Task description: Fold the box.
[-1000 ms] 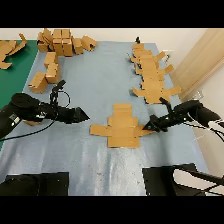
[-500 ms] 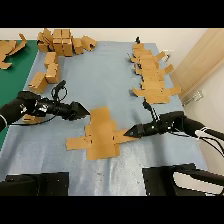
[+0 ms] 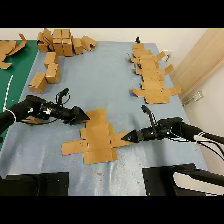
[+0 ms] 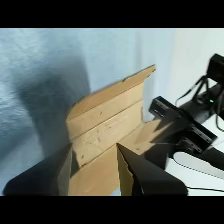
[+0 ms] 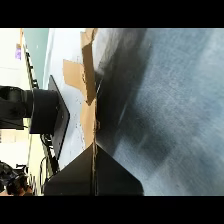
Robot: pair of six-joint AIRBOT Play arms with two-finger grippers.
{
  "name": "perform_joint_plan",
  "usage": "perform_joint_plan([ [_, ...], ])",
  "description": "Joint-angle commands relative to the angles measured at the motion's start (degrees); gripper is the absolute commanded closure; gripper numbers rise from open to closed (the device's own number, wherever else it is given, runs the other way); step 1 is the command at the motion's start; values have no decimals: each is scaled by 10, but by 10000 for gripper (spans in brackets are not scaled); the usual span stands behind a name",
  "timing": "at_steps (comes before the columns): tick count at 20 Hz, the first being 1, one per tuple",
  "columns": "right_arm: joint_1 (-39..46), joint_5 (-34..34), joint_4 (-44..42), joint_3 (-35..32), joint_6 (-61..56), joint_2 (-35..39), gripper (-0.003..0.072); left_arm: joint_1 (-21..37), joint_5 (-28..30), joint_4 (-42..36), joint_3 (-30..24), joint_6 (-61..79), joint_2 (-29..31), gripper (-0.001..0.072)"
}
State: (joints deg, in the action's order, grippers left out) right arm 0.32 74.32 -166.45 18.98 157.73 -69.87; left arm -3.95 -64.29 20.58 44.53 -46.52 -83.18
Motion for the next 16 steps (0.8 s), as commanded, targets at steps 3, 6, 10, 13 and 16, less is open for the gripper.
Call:
perform_joint_plan([
  [3, -1, 1, -4, -2, 13, 0, 686, 32, 28, 35, 0, -14, -8, 290],
  [6, -1, 1, -4, -2, 13, 0, 686, 36, 28, 35, 3, -11, -15, 290],
  [10, -1, -1, -4, -1, 13, -1, 686, 28, 2, 1, 19, 10, -51, 291],
  [13, -1, -4, -4, -1, 13, -1, 686, 11, -48, -29, 32, 34, -78, 290],
  [16, -1, -4, -4, -1, 13, -1, 686, 7, -92, -35, 34, 55, -82, 292],
])
